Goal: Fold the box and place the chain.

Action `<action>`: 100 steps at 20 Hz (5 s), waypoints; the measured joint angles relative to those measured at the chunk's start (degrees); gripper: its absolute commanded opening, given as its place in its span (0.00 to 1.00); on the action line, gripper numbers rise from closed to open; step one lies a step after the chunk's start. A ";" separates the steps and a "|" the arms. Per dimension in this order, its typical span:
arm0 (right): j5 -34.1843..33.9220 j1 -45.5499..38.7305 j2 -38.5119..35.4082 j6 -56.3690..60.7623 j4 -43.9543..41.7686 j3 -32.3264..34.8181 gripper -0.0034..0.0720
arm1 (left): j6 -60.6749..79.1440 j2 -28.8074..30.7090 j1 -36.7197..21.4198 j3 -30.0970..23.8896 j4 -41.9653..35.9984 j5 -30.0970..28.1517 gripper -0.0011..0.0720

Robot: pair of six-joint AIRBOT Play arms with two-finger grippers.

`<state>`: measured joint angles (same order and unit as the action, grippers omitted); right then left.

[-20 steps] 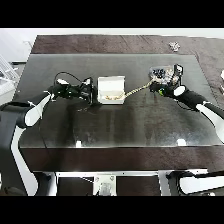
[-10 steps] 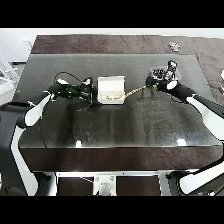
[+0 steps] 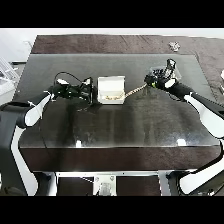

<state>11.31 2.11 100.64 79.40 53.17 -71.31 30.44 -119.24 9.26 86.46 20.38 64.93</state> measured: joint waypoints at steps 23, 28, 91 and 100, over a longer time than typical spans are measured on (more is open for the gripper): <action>0.26 23.32 -36.26 -3.58 12.28 -0.11 0.05 | 0.02 0.00 0.00 0.00 -0.02 0.00 0.76; -0.02 27.30 -37.24 -3.58 13.22 -0.11 0.05 | 0.02 0.00 0.00 0.00 -0.02 0.00 0.76; -0.13 0.50 0.66 3.58 0.68 2.71 0.66 | 0.00 0.00 0.00 0.00 0.00 0.00 0.76; 9.77 -2.71 1.57 8.20 -0.39 1.42 0.60 | -0.02 0.00 0.00 0.00 0.00 0.00 0.76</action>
<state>21.08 -0.60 102.21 87.59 52.77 -69.89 30.41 -119.24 9.26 86.46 20.38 64.93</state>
